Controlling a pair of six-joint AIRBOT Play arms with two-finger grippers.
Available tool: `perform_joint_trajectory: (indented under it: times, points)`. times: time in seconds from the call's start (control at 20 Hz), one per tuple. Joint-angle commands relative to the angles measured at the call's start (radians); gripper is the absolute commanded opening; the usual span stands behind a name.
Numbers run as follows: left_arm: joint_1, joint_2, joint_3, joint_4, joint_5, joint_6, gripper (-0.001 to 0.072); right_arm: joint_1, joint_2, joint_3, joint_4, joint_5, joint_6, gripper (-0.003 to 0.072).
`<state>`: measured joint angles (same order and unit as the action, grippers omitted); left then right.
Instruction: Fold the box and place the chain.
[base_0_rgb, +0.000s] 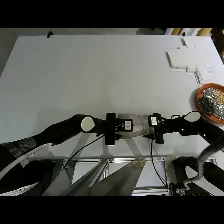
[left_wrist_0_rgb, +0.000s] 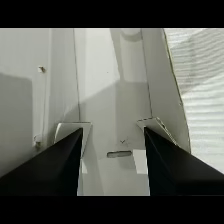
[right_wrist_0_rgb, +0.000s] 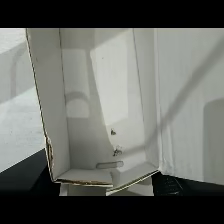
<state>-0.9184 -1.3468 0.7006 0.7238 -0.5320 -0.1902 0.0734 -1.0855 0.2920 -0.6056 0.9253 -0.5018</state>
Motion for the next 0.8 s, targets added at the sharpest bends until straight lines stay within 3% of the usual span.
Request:
perform_joint_trajectory:
  times: [0.0, 0.25, 0.35, 0.5, 0.7, 0.75]
  points:
    - [0.0, -0.011, 0.0, -0.01, 0.003, 0.006, 0.0461, 0.0, 0.001, 0.001, 0.003, 0.0, 0.003, 0.0401]
    - [0.003, 0.024, 0.0, 0.003, -0.013, -0.069, 0.0443, 0.0, 0.001, 0.001, 0.003, 0.0, 0.003, 0.0401]
    - [0.015, 0.066, 0.0, 0.074, -0.064, -0.192, 0.0321, 0.0, 0.001, 0.001, 0.003, 0.0, 0.003, 0.0401]
    - [0.053, 0.146, 0.0, 0.154, -0.138, -0.396, 0.0295, 0.0, 0.001, 0.001, 0.003, 0.0, 0.003, 0.0401]
    - [0.117, 0.284, 0.0, 0.248, -0.192, -0.684, 0.0003, 0.0, 0.001, 0.001, 0.003, 0.0, 0.003, 0.0401]
    - [0.136, 0.317, 0.0, 0.297, -0.223, -0.78, 0.0002, 0.0, 0.001, 0.001, 0.003, 0.0, 0.003, 0.0401]
